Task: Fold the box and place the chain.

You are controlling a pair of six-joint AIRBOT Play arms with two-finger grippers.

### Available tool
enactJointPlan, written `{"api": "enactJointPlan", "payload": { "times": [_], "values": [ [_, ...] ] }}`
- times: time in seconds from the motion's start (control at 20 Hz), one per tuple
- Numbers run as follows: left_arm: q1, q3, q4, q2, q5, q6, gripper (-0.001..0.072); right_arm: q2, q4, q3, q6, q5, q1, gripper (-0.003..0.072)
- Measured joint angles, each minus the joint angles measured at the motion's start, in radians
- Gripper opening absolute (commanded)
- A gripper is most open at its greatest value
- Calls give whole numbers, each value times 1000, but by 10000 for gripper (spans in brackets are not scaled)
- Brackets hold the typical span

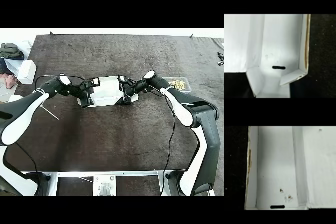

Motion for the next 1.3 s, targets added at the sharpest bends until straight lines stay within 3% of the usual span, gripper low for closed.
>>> {"api": "enactJointPlan", "payload": {
  "times": [0.25, 0.3, 0.8, 1.15, 1.25, 1.3],
  "values": [
    [0, 0, -3, -1, -2, 5, 320, 0, 0, 0, 0, 0, 0, 422],
    [0, 0, -3, -1, -6, 5, 172, 0, 0, 0, 0, 0, 0, 422],
    [-3, 0, -117, -13, -50, 73, 174, 0, 0, 0, -1, 0, 0, 422],
    [-14, 0, -205, -27, -26, 129, 178, 0, -1, 0, -1, 2, 0, 422],
    [-15, 0, -222, -29, -24, 139, 303, 0, 0, 0, 0, 2, 0, 422],
    [-15, 0, -231, -31, -23, 145, 299, 0, 0, 0, 0, 2, 0, 422]
  ]
}}
